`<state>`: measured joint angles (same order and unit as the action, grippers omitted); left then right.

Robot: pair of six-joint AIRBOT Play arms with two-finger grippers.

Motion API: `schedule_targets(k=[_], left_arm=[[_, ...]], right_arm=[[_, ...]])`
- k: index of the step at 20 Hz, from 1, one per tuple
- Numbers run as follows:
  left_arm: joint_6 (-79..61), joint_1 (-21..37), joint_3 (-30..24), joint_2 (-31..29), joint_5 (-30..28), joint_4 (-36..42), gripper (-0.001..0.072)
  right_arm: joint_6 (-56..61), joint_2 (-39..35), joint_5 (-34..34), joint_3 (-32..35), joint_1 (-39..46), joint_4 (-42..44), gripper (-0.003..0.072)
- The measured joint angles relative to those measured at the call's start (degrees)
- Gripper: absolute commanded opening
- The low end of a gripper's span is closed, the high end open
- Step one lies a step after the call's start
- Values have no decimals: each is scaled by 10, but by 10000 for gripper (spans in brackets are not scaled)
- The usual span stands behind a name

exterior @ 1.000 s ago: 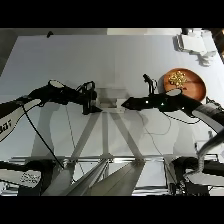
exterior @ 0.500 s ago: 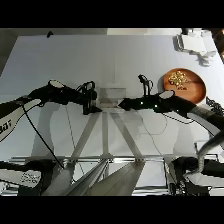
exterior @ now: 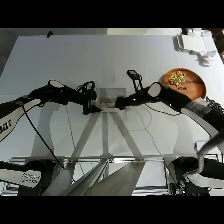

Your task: Fold the box and place the chain.

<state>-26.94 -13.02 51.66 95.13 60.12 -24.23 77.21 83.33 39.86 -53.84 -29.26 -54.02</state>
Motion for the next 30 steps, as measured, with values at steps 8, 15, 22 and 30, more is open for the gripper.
schedule_targets(k=[8,15,22,30], left_arm=[[0,-1,0,0,2,0,376],[1,-1,0,0,0,3,376],[0,-1,0,0,2,1,376],[-1,0,0,0,1,-3,376]], right_arm=[[232,2,16,-37,-40,-165,644],[370,13,34,-40,-43,-335,526],[396,19,54,-45,-43,-368,703],[401,23,89,-89,-56,-373,646]])
